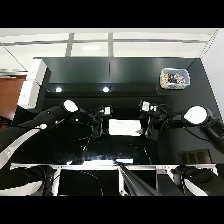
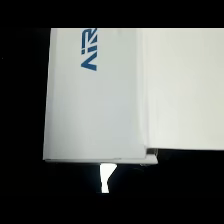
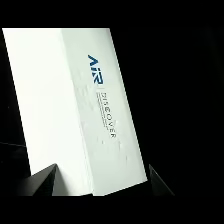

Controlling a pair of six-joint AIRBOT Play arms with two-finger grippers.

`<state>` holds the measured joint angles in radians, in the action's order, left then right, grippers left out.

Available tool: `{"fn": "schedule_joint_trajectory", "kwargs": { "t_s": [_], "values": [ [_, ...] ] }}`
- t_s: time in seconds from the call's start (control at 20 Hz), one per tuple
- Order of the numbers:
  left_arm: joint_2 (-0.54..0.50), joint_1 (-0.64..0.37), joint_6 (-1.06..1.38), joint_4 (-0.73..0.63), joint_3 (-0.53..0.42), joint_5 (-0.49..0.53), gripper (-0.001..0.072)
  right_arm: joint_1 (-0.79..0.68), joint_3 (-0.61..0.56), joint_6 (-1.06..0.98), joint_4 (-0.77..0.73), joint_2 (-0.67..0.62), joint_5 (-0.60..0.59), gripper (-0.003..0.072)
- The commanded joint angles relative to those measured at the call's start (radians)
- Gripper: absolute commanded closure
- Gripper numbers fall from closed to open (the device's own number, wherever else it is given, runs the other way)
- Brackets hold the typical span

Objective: Fold the box and place the chain.

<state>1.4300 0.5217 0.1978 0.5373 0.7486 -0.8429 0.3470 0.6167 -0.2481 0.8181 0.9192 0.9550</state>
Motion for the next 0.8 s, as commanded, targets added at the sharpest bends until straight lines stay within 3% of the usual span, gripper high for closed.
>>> {"fn": "schedule_joint_trajectory", "kwargs": {
  "t_s": [0.0,0.75],
  "values": [
    [0.0,0.001,0.0,0.0,0.001,0.0,0.0374,0.043,-0.013,0.051,0.008,-0.002,-0.024,-0.0003],
    [0.0,0.001,0.0,0.0,0.001,0.0,0.0374,0.072,-0.013,0.079,0.029,0.011,-0.022,-0.0003]
  ]
}}
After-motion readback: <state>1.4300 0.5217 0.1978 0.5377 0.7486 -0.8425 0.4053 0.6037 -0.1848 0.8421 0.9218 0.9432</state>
